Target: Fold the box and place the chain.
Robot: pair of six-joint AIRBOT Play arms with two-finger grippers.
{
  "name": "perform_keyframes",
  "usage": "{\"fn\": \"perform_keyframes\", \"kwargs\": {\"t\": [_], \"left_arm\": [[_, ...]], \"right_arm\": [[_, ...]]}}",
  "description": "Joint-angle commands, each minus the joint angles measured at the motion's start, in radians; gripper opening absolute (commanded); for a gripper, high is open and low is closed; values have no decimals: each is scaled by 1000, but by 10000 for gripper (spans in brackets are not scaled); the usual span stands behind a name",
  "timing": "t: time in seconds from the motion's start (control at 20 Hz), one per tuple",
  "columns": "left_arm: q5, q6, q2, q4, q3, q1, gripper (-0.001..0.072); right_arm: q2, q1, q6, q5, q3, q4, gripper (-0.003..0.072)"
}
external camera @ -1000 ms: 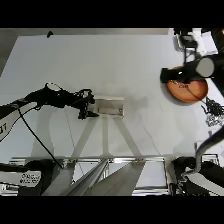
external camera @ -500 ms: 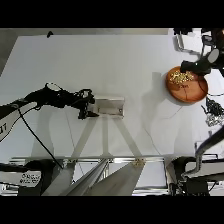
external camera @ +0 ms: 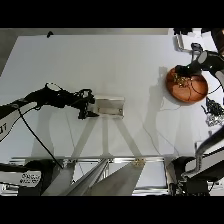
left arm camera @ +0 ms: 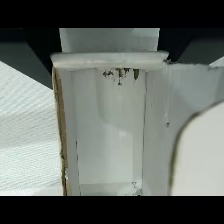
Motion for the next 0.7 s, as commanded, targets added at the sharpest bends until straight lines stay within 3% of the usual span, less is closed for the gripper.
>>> {"fn": "perform_keyframes", "kwargs": {"t": [0.0, 0.25, 0.5, 0.65], "left_arm": [[0, 0, 0, 0, 1, 0, 187], [0, 0, 0, 0, 1, 0, 187], [0, 0, 0, 0, 1, 0, 187], [0, 0, 0, 0, 1, 0, 187]], "right_arm": [[36, -1, -50, 172, 3, -31, 11], [211, -1, -192, 442, 2, -29, 7], [469, 47, -206, 512, -58, 19, 6], [606, 148, -204, 553, -177, 24, 6]]}}
